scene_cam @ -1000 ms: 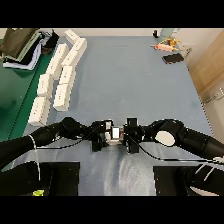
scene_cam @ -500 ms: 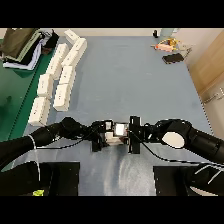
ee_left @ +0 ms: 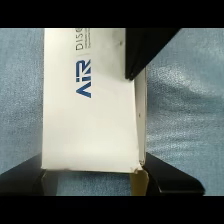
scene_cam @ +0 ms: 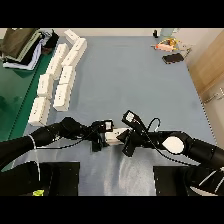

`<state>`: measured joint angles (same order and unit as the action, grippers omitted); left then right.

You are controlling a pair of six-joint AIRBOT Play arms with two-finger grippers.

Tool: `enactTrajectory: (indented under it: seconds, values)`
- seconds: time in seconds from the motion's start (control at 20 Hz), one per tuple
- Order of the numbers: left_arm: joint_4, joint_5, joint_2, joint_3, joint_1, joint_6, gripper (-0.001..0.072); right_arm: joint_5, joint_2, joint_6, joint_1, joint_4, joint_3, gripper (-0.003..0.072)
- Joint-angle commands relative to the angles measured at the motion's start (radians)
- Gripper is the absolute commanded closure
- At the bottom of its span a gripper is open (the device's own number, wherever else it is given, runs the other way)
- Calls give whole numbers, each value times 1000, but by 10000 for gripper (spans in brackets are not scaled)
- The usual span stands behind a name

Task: Fold the box.

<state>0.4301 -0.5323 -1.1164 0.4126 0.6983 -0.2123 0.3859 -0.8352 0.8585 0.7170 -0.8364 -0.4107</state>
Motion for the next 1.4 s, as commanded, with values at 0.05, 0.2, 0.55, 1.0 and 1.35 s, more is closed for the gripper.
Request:
enactTrajectory:
  seconds: [0.05, 0.2, 0.55, 1.0, 1.35]
  values:
    - [0, 0, 0, 0, 0, 0, 296, -75, 1, -28, 1, 100, 40, 686]
    - [0, 0, 0, 0, 0, 0, 296, -77, -1, -28, 1, 100, 64, 686]
    - [0, 0, 0, 0, 0, 0, 296, -97, -1, -28, 1, 101, 124, 686]
    - [0, 0, 0, 0, 0, 0, 296, -100, 5, -21, 1, 101, 118, 685]
    - [0, 0, 0, 0, 0, 0, 296, -99, 105, -21, 0, 100, 66, 686]
